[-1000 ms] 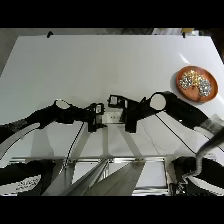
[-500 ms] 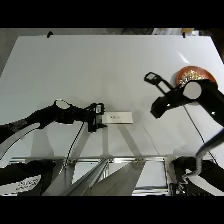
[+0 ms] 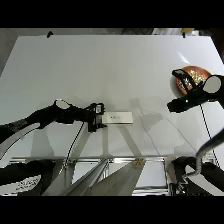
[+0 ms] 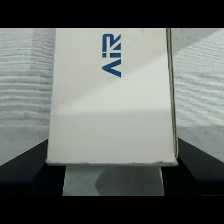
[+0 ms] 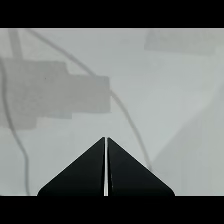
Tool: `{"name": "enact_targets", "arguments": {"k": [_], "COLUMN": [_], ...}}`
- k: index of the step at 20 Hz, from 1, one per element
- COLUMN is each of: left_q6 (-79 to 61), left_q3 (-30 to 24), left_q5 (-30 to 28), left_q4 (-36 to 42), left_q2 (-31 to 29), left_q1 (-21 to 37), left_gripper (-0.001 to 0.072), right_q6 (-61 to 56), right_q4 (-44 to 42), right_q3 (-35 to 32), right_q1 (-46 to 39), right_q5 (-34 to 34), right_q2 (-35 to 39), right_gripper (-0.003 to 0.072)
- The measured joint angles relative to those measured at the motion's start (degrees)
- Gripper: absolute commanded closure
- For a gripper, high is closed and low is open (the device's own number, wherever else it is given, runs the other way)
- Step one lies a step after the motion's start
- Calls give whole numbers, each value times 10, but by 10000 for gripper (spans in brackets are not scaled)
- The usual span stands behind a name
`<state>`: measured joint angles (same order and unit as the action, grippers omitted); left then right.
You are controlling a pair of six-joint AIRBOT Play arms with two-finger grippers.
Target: Fold the box and place the chain.
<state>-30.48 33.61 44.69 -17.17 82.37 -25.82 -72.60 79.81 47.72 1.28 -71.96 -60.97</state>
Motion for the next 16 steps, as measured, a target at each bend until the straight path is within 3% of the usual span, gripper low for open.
{"name": "enact_targets", "arguments": {"k": [1,5,10,13,16], "left_q6": [0,33,175,286,393], "left_q3": [0,0,0,-1,-1], "left_q5": [2,17,-3,-12,-15], "left_q4": [0,-4,-93,-153,-198], "left_q2": [0,-24,-146,-239,-324], "left_q1": [0,1,14,68,173], "left_gripper": [464,461,463,461,461], "right_q6": [-3,-9,-11,-11,-11], "right_q4": [-1,-14,-22,-24,-24], "right_q3": [0,0,0,0,0], "right_q1": [-2,-5,-6,-6,-6], "right_q5": [-1,-4,-5,-5,-5], "right_q2": [0,0,0,0,0], "right_gripper": [670,670,670,670,670]}}
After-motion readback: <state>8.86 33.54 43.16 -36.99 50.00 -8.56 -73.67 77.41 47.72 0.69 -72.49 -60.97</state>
